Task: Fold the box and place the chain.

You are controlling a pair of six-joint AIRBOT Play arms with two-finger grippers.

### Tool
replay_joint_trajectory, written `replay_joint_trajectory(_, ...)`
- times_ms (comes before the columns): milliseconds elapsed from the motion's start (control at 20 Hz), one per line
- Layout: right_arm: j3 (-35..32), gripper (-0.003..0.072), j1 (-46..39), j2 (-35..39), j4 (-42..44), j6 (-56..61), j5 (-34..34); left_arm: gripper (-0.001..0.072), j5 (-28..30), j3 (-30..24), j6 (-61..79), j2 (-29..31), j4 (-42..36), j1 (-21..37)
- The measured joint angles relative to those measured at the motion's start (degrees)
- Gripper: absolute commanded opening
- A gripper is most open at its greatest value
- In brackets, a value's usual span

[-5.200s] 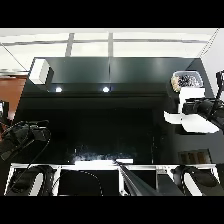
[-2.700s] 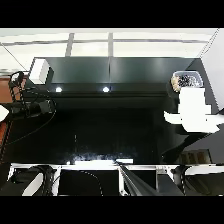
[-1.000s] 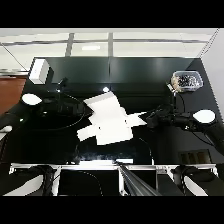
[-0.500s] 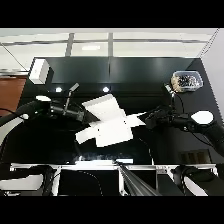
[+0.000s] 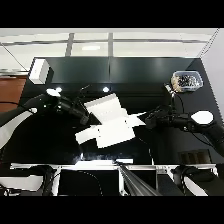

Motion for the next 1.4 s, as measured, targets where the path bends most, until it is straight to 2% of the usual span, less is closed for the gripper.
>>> replay_joint_trajectory(150, 0.0, 0.001, 0.0, 0.0, -0.3, 0.2, 0.0, 0.0213, 0.0, 1.3, 0.2, -0.1, 1.0, -0.2)
replay_joint_trajectory(300, 0.0, 0.0011, 0.0, 0.0, -0.8, 0.2, 0.3, 0.0053, 0.1, 1.8, 0.3, -0.2, 1.6, -0.3)
replay_joint_trajectory(350, 0.0, 0.0013, 0.0, 0.0, -1.0, 0.2, 0.4, 0.0027, 0.1, 1.9, 0.3, -0.2, 1.6, -0.3)
replay_joint_trajectory(400, 0.0, 0.0123, 0.0, 0.0, -1.0, 0.2, 0.5, 0.0026, -0.1, 2.0, 0.6, -0.2, 1.6, -0.3)
replay_joint_trajectory(450, 0.0, 0.0377, 0.0, 0.0, -1.1, 0.2, 0.5, 0.0026, 0.1, 2.0, 0.5, -0.2, 1.7, -0.3)
replay_joint_trajectory(500, 0.0, 0.0583, -0.1, 0.0, -1.2, 0.3, 0.6, 0.0024, 0.2, 2.0, 0.5, -0.2, 1.9, -0.3)
replay_joint_trajectory(700, 1.0, 0.0597, -2.7, 0.0, -4.5, 1.2, 2.0, 0.0022, 0.1, 2.1, 0.5, 0.1, 3.6, -0.7)
replay_joint_trajectory(850, 4.2, 0.0596, -7.4, 0.0, -15.0, 1.5, 6.1, 0.0021, -0.3, 2.3, 0.5, 1.7, 6.1, -3.6)
replay_joint_trajectory(950, 6.4, 0.0597, -10.2, 0.0, -21.8, 1.7, 9.5, 0.0022, 1.5, 2.4, 0.9, 3.8, 7.4, -6.9)
replay_joint_trajectory(1000, 7.3, 0.0649, -11.2, 0.0, -24.5, 1.6, 11.2, 0.0022, 3.5, 2.4, 1.6, 5.1, 7.5, -8.5)
replay_joint_trajectory(1200, 9.0, 0.0648, -12.7, 0.0, -29.7, 0.6, 13.9, 0.0025, 14.0, 2.4, 5.1, 8.5, 12.0, -15.9)
replay_joint_trajectory(1400, 9.4, 0.0648, -11.1, 0.0, -31.3, -3.0, 13.0, 0.0027, 24.9, 2.4, 7.0, 8.3, 14.2, -20.2)
